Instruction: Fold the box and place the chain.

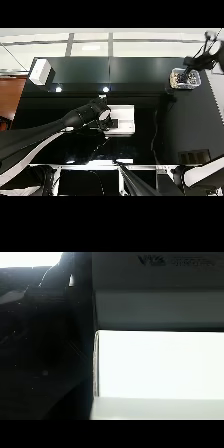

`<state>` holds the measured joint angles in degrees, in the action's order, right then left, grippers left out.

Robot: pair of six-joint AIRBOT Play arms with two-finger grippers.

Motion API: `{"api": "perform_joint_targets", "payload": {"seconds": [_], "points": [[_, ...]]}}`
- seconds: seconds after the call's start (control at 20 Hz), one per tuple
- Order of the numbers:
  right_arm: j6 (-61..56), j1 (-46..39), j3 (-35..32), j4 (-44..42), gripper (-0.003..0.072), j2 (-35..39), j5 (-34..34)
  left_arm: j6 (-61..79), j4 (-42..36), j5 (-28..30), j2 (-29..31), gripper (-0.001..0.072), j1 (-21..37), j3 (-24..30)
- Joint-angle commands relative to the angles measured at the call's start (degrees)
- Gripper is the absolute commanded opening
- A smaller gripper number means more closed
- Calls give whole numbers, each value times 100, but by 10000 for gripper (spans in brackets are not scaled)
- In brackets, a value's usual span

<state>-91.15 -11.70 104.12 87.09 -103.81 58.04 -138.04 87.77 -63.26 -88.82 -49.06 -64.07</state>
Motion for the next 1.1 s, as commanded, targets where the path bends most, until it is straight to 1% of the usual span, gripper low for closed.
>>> {"api": "perform_joint_targets", "payload": {"seconds": [0.0, 0.2, 0.3, 0.4, 0.5, 0.6, 0.75, 0.85, 0.95, 1.05], "points": [[323, 2, 133, -72, 14, 855, 151, 2, 2, 2, -2, 29, 2, -2], [872, 15, 133, -815, 14, 1967, 608, 2, 2, 24, -2, 29, 2, -2], [916, 15, 133, -1038, 14, 2437, 667, 2, 2, 42, -2, 30, 4, -2], [914, 15, 133, -1290, 15, 2826, 887, 2, 2, 39, -2, 30, 4, -2], [870, 15, 133, -1799, 16, 3141, 1530, 2, 0, 42, -2, 30, 2, -2], [1064, 17, 133, -2520, 15, 3342, 2197, 2, 2, 17, -2, 29, 4, -2], [1283, 17, 127, -3185, 15, 3560, 2848, 2, 2, 15, -2, 29, 2, -2], [1384, 44, 44, -3694, 16, 3775, 2949, 2, 2, 20, -2, 30, 2, -2], [1480, 48, -197, -4286, 15, 3982, 3045, 2, 2, 22, -2, 30, 4, -2], [1626, 170, -686, -4395, 16, 4301, 3056, 2, 0, 22, -2, 30, 2, -2]]}}
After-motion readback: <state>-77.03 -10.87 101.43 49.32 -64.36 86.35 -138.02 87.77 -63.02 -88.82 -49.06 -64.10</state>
